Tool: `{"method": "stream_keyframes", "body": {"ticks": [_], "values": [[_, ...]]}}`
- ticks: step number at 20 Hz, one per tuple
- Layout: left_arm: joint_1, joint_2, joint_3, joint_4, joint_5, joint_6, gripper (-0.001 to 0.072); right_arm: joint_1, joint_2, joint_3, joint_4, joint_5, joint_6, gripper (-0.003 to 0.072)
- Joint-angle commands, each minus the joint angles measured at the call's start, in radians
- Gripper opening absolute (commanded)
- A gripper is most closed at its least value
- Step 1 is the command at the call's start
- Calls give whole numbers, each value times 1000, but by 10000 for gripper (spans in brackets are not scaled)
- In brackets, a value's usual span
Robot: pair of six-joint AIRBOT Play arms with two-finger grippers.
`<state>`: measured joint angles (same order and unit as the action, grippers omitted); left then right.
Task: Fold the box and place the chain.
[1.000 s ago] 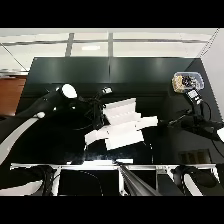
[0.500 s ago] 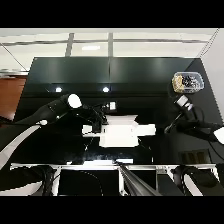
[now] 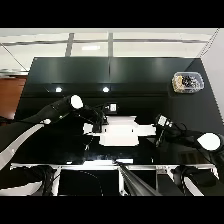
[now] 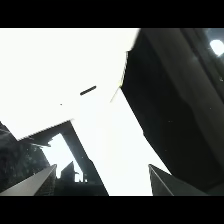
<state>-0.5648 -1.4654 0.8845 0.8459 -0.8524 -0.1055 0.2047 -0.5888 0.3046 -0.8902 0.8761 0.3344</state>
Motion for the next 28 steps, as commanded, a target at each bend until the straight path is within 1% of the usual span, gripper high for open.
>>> {"method": "stream_keyframes", "body": {"ticks": [1,5,8,9,11,14,20,22,25,27,28], "values": [[-1,-19,-1,6,-18,1,29,16,-24,-10,4,-8,-18,664],[0,-18,-1,6,-24,1,28,31,-85,-10,76,-6,-77,664],[-1,-18,0,6,-24,1,29,106,-153,-10,76,-12,-109,664],[-1,-18,0,6,-24,1,29,141,-174,-10,75,-31,-115,664],[-1,-18,0,6,-24,1,28,204,-203,-10,74,-104,-116,664],[-1,-18,0,6,-24,1,29,275,-220,-10,75,-193,-124,664],[-1,-18,0,6,-24,1,29,376,-264,-10,90,-237,-161,664],[0,-18,0,6,-24,1,29,394,-264,-10,100,-260,-161,664],[0,-18,0,6,-24,1,29,394,-264,-10,214,-361,-161,664],[0,-18,0,6,-24,1,29,393,-264,5,207,-399,-160,664],[-1,-18,0,6,-24,1,29,390,-264,22,192,-387,-159,664]]}}
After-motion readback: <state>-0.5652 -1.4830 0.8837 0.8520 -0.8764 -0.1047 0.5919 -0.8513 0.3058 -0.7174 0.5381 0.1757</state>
